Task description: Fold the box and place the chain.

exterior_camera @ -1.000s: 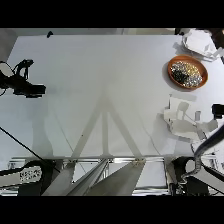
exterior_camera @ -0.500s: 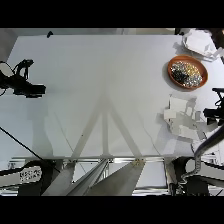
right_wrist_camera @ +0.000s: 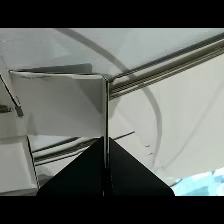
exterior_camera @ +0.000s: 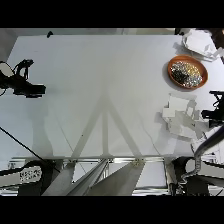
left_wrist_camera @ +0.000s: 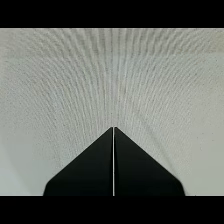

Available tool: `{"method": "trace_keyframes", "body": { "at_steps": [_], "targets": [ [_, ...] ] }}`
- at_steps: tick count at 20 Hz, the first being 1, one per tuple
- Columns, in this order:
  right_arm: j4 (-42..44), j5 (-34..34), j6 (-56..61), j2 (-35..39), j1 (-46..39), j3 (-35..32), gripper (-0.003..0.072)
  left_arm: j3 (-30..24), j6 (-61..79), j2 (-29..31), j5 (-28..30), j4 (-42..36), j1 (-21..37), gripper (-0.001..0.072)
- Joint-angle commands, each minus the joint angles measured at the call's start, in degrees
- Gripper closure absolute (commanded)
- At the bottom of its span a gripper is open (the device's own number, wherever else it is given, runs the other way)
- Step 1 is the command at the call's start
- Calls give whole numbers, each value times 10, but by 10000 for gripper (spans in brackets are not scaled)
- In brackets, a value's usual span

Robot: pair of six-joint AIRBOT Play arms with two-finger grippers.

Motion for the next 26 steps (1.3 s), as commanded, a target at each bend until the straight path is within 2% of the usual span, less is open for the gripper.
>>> {"method": "trace_keyframes", "body": {
  "at_steps": [1,7,11,13,17,21,26],
  "targets": [
    [112,-10,-70,13,1,0,675,0,0,0,0,0,0,700],
    [307,-82,-195,141,38,-40,676,0,0,0,0,0,0,700],
    [449,-145,-266,212,116,-134,676,0,0,0,0,0,0,700],
    [493,-201,-273,233,178,-186,676,0,0,0,0,0,0,700],
    [512,-318,-258,244,318,-229,676,0,0,0,0,0,0,700],
    [511,-417,-151,244,430,-229,676,0,0,0,0,0,0,700],
    [475,-430,-33,244,473,-229,675,0,0,0,0,0,0,700]
  ]
}}
